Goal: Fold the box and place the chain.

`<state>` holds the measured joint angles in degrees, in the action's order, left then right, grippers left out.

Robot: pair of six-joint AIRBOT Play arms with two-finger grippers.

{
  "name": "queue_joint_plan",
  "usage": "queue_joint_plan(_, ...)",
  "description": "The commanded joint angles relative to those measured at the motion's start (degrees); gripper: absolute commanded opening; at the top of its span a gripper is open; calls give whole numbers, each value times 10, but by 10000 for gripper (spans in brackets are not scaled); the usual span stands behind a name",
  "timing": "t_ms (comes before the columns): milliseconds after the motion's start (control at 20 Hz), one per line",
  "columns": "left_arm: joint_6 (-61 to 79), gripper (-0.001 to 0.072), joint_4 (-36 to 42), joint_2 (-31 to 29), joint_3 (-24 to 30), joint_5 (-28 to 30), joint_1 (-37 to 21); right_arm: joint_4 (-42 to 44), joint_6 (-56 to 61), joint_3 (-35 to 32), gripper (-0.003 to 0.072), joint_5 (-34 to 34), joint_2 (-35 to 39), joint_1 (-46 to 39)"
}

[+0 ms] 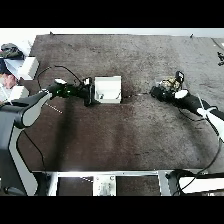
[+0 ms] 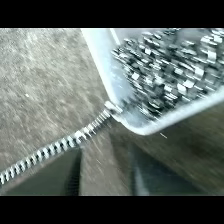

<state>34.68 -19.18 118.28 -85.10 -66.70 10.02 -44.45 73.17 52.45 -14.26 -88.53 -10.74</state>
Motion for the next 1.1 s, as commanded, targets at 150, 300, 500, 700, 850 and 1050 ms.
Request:
queue_joint_plan(150,1,173,0,0,0,0,0,15,2,60,30,12,-60,42)
queue_joint_plan(300,1,173,0,0,0,-1,0,26,-1,60,-19,10,-25,68)
queue_joint_plan(500,1,173,0,0,0,-1,0,23,-43,61,-19,23,87,152)
queue_joint_plan(700,1,173,0,0,0,-2,0,23,-60,62,-19,24,182,242)
queue_joint_plan(850,1,173,0,0,0,-2,0,23,-62,66,-19,61,202,314)
queue_joint_plan(1050,1,174,0,0,0,-2,0,23,-60,67,-19,115,168,382)
